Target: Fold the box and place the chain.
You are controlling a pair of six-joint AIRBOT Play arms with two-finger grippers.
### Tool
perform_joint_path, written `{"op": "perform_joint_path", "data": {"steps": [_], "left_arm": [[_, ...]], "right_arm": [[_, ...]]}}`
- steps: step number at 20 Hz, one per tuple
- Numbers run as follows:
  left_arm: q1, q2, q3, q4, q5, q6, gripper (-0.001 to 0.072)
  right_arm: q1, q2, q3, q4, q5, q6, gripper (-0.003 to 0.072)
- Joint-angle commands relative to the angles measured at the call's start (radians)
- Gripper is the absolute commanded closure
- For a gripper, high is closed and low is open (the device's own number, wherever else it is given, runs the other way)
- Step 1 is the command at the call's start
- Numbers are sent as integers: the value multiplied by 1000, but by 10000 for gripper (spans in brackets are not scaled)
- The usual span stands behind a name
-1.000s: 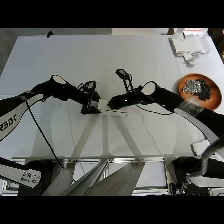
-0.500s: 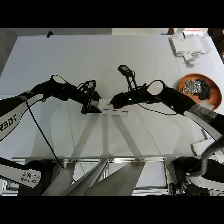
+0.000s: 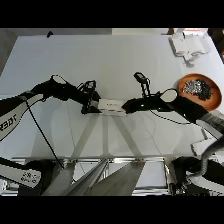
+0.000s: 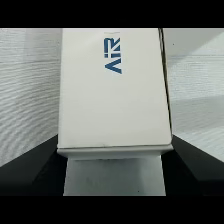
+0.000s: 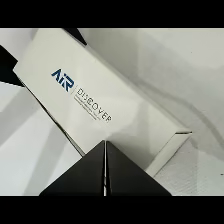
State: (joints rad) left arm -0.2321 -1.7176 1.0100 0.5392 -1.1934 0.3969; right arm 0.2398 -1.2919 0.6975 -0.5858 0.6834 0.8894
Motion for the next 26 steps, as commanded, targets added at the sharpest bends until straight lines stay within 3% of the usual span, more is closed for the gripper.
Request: {"op": "perform_joint_path", "data": {"steps": [1, 5, 10, 13, 16, 18, 21, 23, 26], "left_arm": [[0, 0, 0, 0, 0, -4, 373], [0, 0, 0, -1, 0, -4, 373], [0, 0, 0, -1, 0, -4, 373], [0, 0, 0, -1, 0, -4, 373], [0, 0, 0, -1, 0, -4, 373], [0, 0, 0, 0, 0, -4, 373], [0, 0, 0, -1, 0, -4, 373], [0, 0, 0, -1, 0, -4, 373], [0, 0, 0, -1, 0, -4, 373]], "right_arm": [[-6, -8, -33, -19, -22, -11, 679], [-6, 19, -32, -20, -21, -13, 677], [-8, 180, 1, -51, -23, -26, 677], [-43, 334, 24, -200, -23, 47, 676], [-144, 499, 27, -495, 4, 276, 676], [-224, 570, 27, -736, 89, 433, 676], [-364, 597, 27, -979, 337, 549, 675], [-468, 592, 26, -1045, 474, 551, 675], [-603, 592, 26, -1051, 521, 551, 675]]}}
